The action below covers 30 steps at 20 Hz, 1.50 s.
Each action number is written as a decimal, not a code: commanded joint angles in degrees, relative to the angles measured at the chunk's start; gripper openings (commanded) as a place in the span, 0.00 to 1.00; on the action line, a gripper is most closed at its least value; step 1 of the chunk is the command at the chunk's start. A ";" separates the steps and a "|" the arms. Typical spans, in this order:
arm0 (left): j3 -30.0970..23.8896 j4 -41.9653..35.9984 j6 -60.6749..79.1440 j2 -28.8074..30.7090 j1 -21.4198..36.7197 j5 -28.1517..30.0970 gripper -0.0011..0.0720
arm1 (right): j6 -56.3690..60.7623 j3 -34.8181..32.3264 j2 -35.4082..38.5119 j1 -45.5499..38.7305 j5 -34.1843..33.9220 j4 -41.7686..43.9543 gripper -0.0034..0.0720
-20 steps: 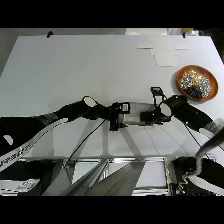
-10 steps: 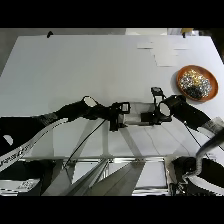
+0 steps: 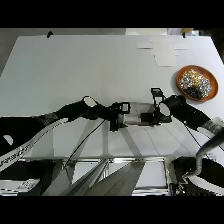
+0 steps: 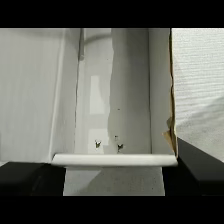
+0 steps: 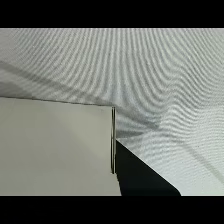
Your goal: Fold the box and place the chain.
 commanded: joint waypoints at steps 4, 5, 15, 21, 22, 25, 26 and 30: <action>0.00 0.09 0.20 0.00 0.00 -0.02 0.47 | -0.72 0.02 0.83 0.04 -0.46 -0.28 0.19; 0.00 0.09 0.20 0.00 0.00 -0.02 0.47 | -1.11 0.02 2.08 0.04 -0.39 -0.39 0.34; 0.00 0.09 0.20 0.00 0.00 -0.02 0.47 | -17.29 2.99 23.58 -0.04 5.64 -1.55 0.44; 0.00 0.07 0.20 0.00 0.00 -0.02 0.47 | -29.59 21.77 20.24 -14.21 1.11 -3.39 0.25; 0.00 0.07 0.20 0.00 0.00 -0.02 0.47 | -31.32 23.17 17.79 -17.94 0.09 -3.45 0.25; 0.00 0.07 0.20 0.00 0.00 -0.02 0.47 | -35.36 25.16 8.44 -29.03 -1.36 -3.45 0.25; 0.00 0.09 0.20 0.00 0.00 -0.02 0.47 | -35.63 25.27 5.09 -32.74 -2.05 -3.43 0.25; 0.00 0.09 0.20 0.00 0.00 -0.02 0.47 | -36.87 25.27 -4.24 -41.94 -3.52 -3.43 0.25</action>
